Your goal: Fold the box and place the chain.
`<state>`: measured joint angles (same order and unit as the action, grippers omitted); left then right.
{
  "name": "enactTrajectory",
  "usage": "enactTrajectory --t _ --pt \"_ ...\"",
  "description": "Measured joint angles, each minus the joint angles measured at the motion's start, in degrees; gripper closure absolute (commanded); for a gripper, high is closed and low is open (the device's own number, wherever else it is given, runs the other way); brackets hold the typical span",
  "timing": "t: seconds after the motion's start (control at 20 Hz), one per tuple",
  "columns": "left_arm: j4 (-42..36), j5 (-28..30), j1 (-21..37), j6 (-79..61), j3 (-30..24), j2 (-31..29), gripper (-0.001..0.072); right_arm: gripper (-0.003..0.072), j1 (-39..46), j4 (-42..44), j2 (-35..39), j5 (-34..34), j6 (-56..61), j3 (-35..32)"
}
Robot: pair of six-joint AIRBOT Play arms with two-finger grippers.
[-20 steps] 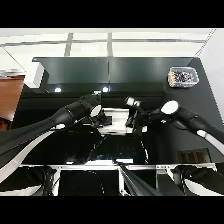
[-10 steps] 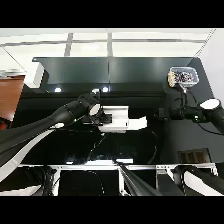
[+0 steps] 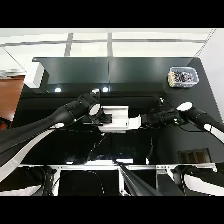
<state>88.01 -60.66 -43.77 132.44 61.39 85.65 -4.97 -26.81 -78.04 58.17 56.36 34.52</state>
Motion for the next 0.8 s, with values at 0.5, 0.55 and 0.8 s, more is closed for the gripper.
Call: enactTrajectory --t 0.5,0.55,0.8 --pt "0.0 0.0 0.0 0.0 0.0 0.0 0.0683 0.0203 -2.56 3.32 -0.87 6.91 -1.25 5.31" --pt "-0.02 0.0 0.0 0.0 0.0 0.0 0.0683 0.0276 -3.04 3.5 -0.87 7.15 -1.27 5.73" --pt "-0.02 0.0 0.0 0.02 0.0 0.0 0.0683 0.0277 -6.69 2.05 -0.87 5.92 2.03 9.11"
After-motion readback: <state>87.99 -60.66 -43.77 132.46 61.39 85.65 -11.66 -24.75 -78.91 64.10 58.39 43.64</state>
